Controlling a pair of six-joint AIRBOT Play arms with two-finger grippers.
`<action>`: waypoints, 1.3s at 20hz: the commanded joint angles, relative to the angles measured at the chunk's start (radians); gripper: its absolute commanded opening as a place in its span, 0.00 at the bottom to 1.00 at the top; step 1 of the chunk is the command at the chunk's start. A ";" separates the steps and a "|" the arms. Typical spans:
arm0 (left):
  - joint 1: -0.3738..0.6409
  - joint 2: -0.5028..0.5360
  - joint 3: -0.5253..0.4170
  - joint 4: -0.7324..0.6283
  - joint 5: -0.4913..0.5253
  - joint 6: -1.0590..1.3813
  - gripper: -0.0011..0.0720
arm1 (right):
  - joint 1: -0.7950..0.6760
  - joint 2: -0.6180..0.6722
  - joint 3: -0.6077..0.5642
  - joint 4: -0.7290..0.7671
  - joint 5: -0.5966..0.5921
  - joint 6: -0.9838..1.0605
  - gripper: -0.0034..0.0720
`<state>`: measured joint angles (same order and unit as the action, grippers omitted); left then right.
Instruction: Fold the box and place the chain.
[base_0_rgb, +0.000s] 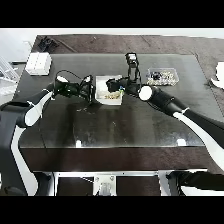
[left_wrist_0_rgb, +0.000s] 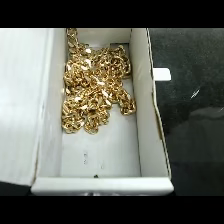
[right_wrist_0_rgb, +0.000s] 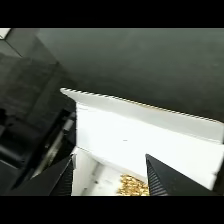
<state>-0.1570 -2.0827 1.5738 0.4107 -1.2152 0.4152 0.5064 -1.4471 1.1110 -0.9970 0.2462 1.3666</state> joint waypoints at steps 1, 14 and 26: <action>-0.001 0.000 0.000 0.000 0.000 0.000 0.60 | -0.083 0.012 -0.014 -0.028 0.024 -0.018 0.72; -0.001 0.000 0.000 0.000 0.000 0.000 0.60 | -0.401 -0.226 -0.018 -0.024 -0.146 0.211 0.71; -0.001 0.000 0.000 0.000 0.001 0.000 0.60 | -0.407 -0.361 0.106 -0.001 -0.153 0.215 0.17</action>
<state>-0.1574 -2.0827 1.5738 0.4107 -1.2148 0.4152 0.0975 -1.7809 1.1873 -1.0153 0.0937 1.5803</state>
